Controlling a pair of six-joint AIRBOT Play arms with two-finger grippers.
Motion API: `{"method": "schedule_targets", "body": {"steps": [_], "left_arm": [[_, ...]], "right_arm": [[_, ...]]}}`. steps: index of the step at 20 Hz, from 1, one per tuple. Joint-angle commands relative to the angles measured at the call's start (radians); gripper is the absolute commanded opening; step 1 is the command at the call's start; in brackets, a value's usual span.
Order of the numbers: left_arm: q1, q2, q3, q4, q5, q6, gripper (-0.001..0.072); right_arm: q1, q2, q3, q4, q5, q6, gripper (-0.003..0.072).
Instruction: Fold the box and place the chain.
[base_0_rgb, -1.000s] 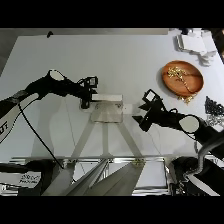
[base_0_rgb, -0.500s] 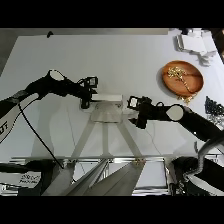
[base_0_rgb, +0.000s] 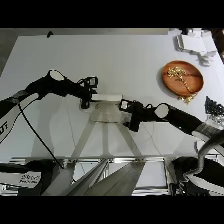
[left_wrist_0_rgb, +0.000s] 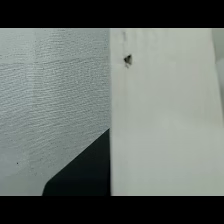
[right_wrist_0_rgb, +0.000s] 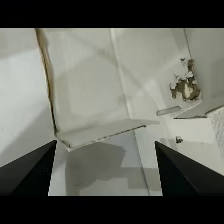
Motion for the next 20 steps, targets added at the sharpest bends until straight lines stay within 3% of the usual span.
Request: {"method": "schedule_targets", "body": {"steps": [1, 8, 15, 20], "left_arm": [[0.000, -0.001, -0.001, 0.000, 0.000, 0.000, 0.0007], [0.000, -0.001, -0.001, 0.000, 0.000, 0.000, 0.0007], [0.000, -0.001, -0.001, 0.000, 0.000, 0.000, 0.0007], [0.000, -0.001, -0.001, 0.000, 0.001, 0.000, 0.0007]], "right_arm": [[0.023, -0.007, 0.002, 0.024, -0.045, 0.170, 0.0702], [-0.027, -0.007, 0.035, 0.019, -0.031, 0.289, 0.0700], [-0.062, -0.099, 0.149, 0.013, 0.034, 0.087, 0.0695], [-0.123, -0.170, 0.219, 0.020, 0.181, -0.116, 0.0696]]}}
